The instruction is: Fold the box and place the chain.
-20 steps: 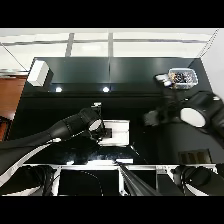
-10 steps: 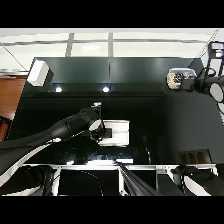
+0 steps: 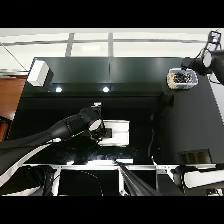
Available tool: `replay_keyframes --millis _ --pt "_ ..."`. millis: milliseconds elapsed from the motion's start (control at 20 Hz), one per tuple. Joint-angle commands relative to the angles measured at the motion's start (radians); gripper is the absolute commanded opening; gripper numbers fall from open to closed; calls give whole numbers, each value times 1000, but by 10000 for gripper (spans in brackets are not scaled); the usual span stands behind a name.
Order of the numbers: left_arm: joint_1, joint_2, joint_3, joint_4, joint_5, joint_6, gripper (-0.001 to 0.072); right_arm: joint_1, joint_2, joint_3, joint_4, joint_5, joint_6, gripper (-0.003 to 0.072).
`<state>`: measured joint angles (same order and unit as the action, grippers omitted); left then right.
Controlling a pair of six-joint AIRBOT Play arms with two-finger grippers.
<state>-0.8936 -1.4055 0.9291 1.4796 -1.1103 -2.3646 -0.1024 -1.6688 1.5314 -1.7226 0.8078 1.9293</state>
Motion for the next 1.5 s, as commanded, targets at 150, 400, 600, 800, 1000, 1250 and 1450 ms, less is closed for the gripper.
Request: replay_keyframes --millis 150,400,600,800,1000,1250,1450 --pt "0 0 0 0 1 0 32 -10 -244 252 152 221 -34 607" --pt "0 0 0 0 0 0 32 -10 -274 252 131 282 -34 532" --pt "0 0 0 0 -1 0 32 -11 -278 252 83 263 -30 497" --pt "0 0 0 0 -1 0 32 -19 -283 253 85 261 -31 442" --pt "0 0 0 0 -2 0 31 -23 -278 253 141 316 -108 17" --pt "0 0 0 0 -2 0 32 -24 -151 253 188 406 -271 18" --pt "0 0 0 0 -2 0 32 -18 8 253 275 443 -377 15"
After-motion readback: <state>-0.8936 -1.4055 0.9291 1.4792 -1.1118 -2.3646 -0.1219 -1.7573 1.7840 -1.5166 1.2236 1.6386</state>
